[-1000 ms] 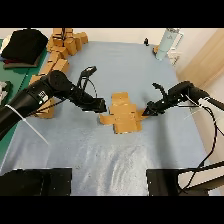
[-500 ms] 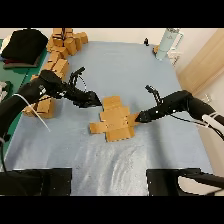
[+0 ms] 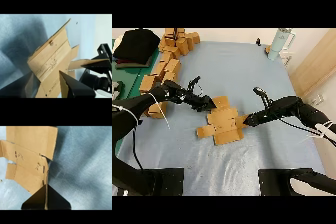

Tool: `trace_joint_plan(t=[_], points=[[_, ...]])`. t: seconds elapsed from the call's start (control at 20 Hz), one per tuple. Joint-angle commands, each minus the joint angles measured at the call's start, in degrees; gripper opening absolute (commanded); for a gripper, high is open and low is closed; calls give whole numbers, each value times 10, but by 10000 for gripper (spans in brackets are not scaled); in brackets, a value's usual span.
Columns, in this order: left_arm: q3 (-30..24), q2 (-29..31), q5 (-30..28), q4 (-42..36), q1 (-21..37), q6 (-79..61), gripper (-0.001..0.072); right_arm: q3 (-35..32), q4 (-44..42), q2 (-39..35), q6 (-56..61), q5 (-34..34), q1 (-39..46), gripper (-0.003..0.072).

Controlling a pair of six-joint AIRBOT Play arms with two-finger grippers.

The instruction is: Fold the box.

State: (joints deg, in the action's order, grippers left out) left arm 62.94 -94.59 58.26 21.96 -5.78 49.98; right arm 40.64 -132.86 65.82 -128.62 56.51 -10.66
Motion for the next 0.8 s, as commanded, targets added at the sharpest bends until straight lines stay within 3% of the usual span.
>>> trace_joint_plan(t=[0.0,0.2,0.55,0.7,0.75], points=[[9,-18,-18,-11,1,-12,488,-1,0,-2,2,-4,-5,2],[10,-19,-10,-16,0,-19,461,-1,0,-2,2,-6,-5,2],[10,-19,116,-82,2,-146,461,-1,3,-2,2,-10,-5,2],[10,-19,122,-82,4,-149,459,-1,4,-2,2,-10,-5,2],[10,-21,122,-82,4,-153,324,-1,4,-2,2,-11,-5,2]])
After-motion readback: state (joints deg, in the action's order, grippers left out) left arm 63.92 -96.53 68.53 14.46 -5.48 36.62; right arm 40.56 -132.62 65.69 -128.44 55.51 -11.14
